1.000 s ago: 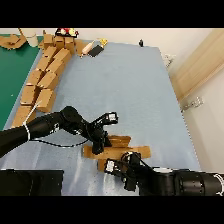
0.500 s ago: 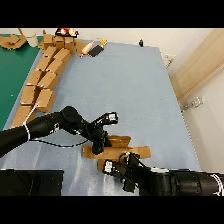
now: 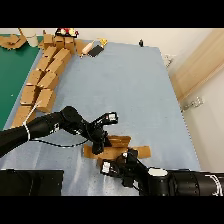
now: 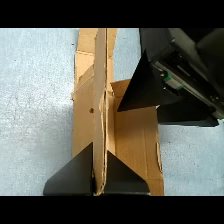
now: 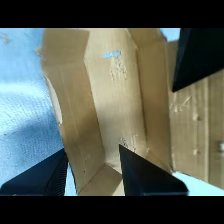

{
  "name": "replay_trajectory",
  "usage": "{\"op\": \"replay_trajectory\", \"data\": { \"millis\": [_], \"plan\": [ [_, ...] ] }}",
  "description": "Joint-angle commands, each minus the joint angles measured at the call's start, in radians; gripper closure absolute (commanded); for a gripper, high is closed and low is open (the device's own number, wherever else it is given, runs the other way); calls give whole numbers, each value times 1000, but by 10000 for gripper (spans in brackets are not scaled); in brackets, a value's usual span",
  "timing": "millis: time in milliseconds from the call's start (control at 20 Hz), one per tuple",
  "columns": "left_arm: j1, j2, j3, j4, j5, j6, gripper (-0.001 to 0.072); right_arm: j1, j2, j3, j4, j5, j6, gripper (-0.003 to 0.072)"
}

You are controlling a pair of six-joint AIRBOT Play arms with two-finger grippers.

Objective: Fold the box.

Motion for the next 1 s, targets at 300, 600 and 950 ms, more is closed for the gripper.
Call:
{"op": "replay_trajectory", "data": {
  "millis": [300, 600, 950],
  "plan": [
    [0, 0, 0, 0, 0, 0, 697, 18, 36, 17, -13, -26, 15, 222],
    [0, 0, 0, 0, 0, 0, 697, 16, 37, 15, -16, -16, 153, -34],
    [0, 0, 0, 0, 0, 0, 697, -16, 74, 3, -58, -37, 186, -34]
  ]
}}
